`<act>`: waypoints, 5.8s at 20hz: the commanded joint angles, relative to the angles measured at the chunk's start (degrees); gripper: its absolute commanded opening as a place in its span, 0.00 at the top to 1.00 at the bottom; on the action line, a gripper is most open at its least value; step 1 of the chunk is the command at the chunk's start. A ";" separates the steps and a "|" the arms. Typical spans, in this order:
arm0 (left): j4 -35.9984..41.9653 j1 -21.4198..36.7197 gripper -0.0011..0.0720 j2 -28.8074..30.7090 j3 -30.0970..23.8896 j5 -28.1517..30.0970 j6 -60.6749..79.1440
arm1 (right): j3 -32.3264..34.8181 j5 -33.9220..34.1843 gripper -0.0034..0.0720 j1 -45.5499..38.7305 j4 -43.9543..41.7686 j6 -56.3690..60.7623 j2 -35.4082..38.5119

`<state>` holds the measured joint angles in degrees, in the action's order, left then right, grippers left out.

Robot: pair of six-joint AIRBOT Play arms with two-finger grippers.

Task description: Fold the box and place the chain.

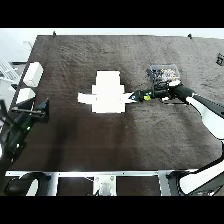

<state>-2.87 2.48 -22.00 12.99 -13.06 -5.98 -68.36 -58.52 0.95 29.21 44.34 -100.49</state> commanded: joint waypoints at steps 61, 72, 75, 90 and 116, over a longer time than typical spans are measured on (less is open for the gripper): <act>-21.27 -8.87 0.27 -102.77 91.93 -53.99 -31.93 | -0.04 0.02 0.95 0.17 0.17 -2.38 -0.02; -19.96 -8.87 0.42 -104.02 92.15 -58.40 -28.39 | -0.04 0.02 0.95 0.17 0.17 -2.62 -0.02; -18.64 -8.72 0.51 -104.21 92.19 -57.88 -27.78 | -0.04 0.02 0.95 0.15 0.17 -2.62 -0.02; -14.60 -8.70 0.96 -104.21 92.19 -64.92 -12.37 | -0.07 -1.05 0.94 -0.70 0.15 -2.62 0.20; -9.55 -8.20 0.96 -100.48 79.49 -58.93 28.55 | 2.10 -4.59 0.89 -11.37 -6.34 -5.86 6.25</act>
<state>-12.19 -5.76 -122.56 92.99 -73.01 20.25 -66.41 -62.67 -11.09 22.90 38.65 -94.30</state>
